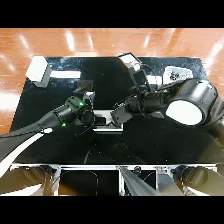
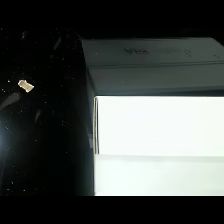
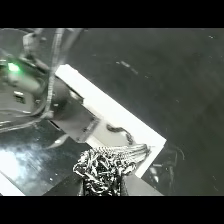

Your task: Fold the box and place the chain.

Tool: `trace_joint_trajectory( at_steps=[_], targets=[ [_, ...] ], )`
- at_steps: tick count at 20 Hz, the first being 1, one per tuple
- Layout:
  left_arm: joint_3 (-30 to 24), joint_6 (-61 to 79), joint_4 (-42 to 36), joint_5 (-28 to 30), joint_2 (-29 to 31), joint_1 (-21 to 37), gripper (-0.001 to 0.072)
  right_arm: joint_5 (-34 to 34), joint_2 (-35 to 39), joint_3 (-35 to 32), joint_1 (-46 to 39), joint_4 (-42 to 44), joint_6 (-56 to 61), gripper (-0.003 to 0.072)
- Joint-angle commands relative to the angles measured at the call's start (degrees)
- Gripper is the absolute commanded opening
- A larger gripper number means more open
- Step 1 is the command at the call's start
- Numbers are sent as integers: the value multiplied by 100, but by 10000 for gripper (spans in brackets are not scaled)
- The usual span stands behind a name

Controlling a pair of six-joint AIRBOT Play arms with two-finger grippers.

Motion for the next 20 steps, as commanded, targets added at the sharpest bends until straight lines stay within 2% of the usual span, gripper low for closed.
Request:
trace_joint_trajectory(
  at_steps=[1, 9, 13, 14, 15, 16, 20],
  targets=[
    [2, 0, 0, 0, 2, -2, 24, -304, -81, -39, 144, -42, 116, 28],
    [2, 0, 0, 4, 2, -2, 23, -407, -1047, -90, 140, -173, 105, 27],
    [2, 0, 0, 7, 2, -2, 23, -306, -1189, -264, 142, -168, 170, 31],
    [2, -2, 0, 7, 2, -2, 23, -280, -1187, -264, 140, -170, 168, 264],
    [2, 0, 0, 0, 2, -2, 23, -256, -1187, -264, 122, -170, 140, 650],
    [2, 0, 0, 2, 2, -2, 23, -236, -1180, -264, 96, -168, 92, 685],
    [2, 0, 0, 7, 2, -2, 23, 157, -811, -258, -254, -216, -120, 669]
  ],
)
